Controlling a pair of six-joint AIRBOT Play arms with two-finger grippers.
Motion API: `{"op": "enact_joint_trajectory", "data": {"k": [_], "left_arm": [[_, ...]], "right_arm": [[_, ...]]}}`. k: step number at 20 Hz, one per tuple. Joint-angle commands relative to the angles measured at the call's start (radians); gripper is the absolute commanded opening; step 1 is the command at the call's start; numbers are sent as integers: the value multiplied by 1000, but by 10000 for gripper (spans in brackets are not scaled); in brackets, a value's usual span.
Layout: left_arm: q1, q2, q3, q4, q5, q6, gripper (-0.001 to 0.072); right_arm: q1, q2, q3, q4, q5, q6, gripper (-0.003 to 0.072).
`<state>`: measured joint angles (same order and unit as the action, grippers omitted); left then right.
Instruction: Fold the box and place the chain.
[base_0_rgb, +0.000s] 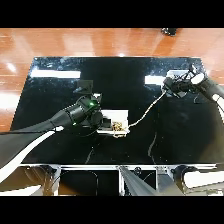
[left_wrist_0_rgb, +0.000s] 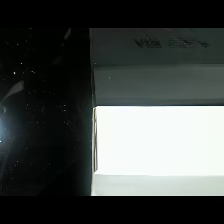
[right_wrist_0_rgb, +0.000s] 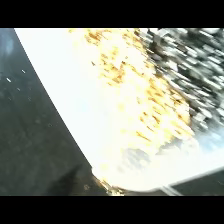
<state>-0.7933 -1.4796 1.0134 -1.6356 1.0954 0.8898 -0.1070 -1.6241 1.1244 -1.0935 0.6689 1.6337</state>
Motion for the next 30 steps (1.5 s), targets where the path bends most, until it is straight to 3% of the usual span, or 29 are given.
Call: {"op": "enact_joint_trajectory", "data": {"k": [1, 4, 8, 12, 14, 17, 20, 24, 30], "left_arm": [[0, 0, 0, 0, -3, 0, 23], [0, 0, 0, -1, -3, 0, 23], [0, 0, 0, 0, -4, 0, 23], [0, 0, 0, 0, -5, 0, 23], [0, 0, 0, 0, -5, 0, 23], [0, 0, 0, 0, -3, 0, 22], [0, 0, 0, -1, 0, 0, 23], [0, 0, 0, -1, 0, 0, 23], [0, 0, 0, -1, -4, 0, 22]], "right_arm": [[14, -25, 19, 9, 8, -33, 33], [14, 19, 54, 9, 214, -175, 31], [19, 310, 53, 95, 565, -358, 32], [31, 627, 55, 223, 708, -375, 31], [40, 720, 57, 313, 753, -375, 31], [130, 770, 61, 424, 769, -375, 32], [312, 769, 61, 447, 753, -352, 32], [470, 766, 64, 494, 594, -347, 32], [486, 700, 283, 501, 444, -370, 31]]}}
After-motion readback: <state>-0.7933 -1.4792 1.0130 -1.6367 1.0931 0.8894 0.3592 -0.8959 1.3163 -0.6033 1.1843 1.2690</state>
